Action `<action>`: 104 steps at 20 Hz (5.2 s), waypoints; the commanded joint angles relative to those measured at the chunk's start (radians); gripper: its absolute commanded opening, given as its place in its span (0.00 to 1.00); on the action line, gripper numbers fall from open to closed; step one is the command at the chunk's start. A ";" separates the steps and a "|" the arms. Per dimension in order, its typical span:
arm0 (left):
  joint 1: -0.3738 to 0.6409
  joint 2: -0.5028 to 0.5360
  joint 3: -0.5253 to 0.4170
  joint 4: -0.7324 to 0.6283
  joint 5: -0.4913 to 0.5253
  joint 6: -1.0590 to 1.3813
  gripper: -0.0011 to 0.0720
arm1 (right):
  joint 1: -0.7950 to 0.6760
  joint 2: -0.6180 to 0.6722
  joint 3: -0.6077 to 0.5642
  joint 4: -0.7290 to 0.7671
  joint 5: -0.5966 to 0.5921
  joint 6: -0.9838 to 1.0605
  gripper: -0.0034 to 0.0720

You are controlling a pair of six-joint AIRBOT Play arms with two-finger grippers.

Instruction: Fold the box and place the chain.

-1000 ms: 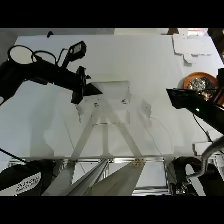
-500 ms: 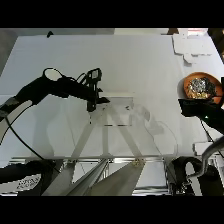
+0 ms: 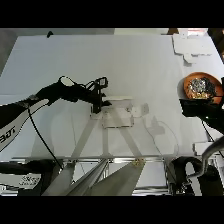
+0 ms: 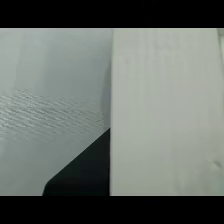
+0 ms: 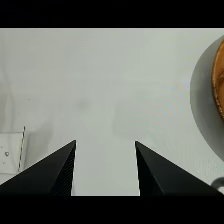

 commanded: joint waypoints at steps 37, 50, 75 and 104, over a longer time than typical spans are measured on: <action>-0.002 -0.021 -0.001 -0.007 0.010 0.061 0.03 | 0.672 -0.225 0.000 0.005 0.097 -0.823 0.89; -0.002 -0.021 -0.001 -0.007 0.009 0.061 0.03 | 0.354 -0.691 0.000 0.596 0.013 -1.638 0.98; -0.002 -0.021 -0.001 -0.007 0.009 0.061 0.03 | 0.473 -0.827 0.039 0.732 -0.177 -1.380 0.98; -0.002 -0.021 -0.001 -0.007 0.009 0.061 0.03 | 0.431 -1.168 0.316 0.656 0.164 -1.617 0.98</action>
